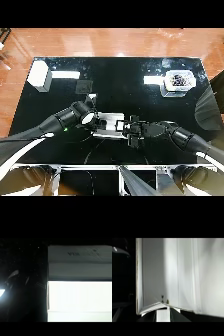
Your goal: Fold the box and place the chain.
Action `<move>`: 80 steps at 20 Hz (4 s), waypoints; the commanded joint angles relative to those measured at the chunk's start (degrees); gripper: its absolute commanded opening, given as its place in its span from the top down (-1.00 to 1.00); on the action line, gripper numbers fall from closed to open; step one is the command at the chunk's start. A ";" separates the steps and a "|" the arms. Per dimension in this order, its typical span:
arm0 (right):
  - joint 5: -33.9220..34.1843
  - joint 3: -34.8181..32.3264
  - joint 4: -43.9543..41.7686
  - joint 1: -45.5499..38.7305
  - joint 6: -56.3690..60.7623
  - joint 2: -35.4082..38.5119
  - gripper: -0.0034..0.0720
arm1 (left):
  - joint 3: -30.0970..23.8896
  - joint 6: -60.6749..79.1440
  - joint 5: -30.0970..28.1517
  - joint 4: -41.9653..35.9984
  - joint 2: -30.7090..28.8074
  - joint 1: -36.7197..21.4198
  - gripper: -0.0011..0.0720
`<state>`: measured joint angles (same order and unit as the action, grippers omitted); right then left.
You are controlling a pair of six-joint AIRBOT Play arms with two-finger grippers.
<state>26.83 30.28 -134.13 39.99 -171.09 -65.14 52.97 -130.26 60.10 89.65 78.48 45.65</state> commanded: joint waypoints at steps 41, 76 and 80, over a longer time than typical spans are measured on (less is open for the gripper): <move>26.64 -15.10 -0.72 -41.97 81.33 19.85 0.85 | -0.02 0.04 0.13 -1.66 1.25 0.55 0.92; 13.64 3.13 -5.64 -6.19 87.93 0.92 -0.69 | -0.02 1.07 -0.04 -1.62 1.27 0.57 0.92; 12.24 6.21 5.90 -2.58 99.58 -0.48 -0.69 | -0.02 1.07 -0.17 -1.62 1.27 0.57 0.92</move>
<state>40.93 34.41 -136.55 34.76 -80.64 -64.45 52.99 -129.34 60.05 87.99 79.70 46.22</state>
